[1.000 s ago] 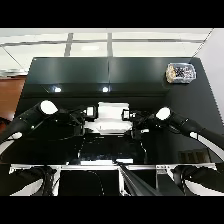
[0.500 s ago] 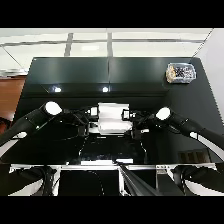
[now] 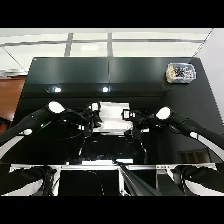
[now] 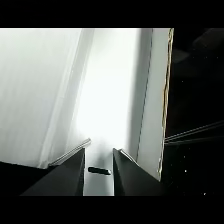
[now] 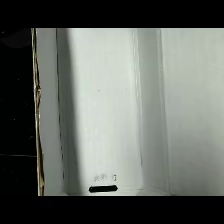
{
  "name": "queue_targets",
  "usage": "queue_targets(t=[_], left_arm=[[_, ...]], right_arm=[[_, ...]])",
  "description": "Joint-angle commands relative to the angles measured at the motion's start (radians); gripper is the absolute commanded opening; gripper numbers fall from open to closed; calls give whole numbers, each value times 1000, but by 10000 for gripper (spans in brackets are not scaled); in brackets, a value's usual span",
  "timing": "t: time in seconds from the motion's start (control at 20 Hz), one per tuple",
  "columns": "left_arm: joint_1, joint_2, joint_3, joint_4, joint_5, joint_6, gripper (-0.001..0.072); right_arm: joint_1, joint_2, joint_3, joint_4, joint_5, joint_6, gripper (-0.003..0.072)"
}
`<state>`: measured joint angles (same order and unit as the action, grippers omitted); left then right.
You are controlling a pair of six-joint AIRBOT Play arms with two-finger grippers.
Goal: Fold the box and place the chain.
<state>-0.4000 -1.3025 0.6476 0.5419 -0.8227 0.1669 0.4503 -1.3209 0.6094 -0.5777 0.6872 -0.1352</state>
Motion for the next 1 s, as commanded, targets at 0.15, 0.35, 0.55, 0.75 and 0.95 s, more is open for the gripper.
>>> queue_targets(t=[0.15, 0.35, 0.55, 0.75, 0.95], left_arm=[[0, -13, 0, -80, -2, 3, 33], [0, -13, 0, -79, -3, 6, 342], [0, -13, 0, -79, -25, 6, 46], [14, 7, 13, -6, -89, -20, 34], [113, 125, 93, 248, -186, -602, 25]], right_arm=[[0, 0, 0, 0, 1, 0, 127], [0, 0, 0, 0, 1, 0, 127], [0, 0, 0, 1, 1, 0, 127], [0, 0, 0, 1, 1, 0, 127], [0, 0, 0, 0, 0, 0, 126]])
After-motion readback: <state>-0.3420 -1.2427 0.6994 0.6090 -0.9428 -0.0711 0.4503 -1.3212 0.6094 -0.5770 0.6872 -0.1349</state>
